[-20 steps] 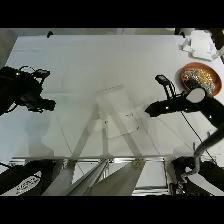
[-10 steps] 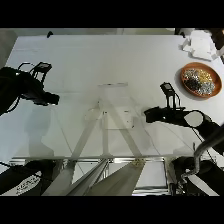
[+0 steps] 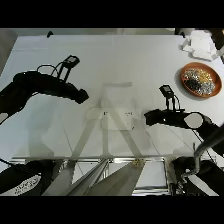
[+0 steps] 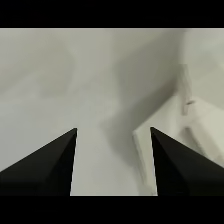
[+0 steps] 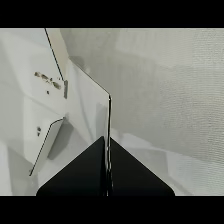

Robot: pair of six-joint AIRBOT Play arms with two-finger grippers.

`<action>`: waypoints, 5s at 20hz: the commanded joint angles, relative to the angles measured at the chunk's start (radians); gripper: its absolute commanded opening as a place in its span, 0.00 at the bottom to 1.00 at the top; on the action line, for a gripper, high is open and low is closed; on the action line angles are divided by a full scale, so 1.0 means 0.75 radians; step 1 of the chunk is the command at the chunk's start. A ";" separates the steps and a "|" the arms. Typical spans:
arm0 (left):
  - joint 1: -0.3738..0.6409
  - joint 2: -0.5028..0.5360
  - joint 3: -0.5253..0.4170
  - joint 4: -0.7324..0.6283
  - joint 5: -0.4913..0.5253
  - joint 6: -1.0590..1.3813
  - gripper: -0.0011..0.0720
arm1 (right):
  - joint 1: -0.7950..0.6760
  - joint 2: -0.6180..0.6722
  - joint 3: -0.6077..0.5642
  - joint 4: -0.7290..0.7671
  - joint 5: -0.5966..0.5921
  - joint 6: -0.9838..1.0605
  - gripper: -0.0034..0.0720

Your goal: Fold the box and place the chain.

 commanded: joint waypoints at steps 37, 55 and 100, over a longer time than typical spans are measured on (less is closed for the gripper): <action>-0.016 -0.478 0.001 -0.785 0.266 1.143 0.02 | 0.001 0.001 -0.001 -0.004 0.078 -0.013 0.05; -0.153 0.116 -0.045 -0.606 0.316 1.071 0.01 | 0.001 0.604 0.187 -0.246 0.437 0.083 0.44; -0.519 -0.258 -0.183 -0.380 -0.377 1.173 0.01 | 0.001 0.767 0.183 -0.287 0.582 0.104 0.43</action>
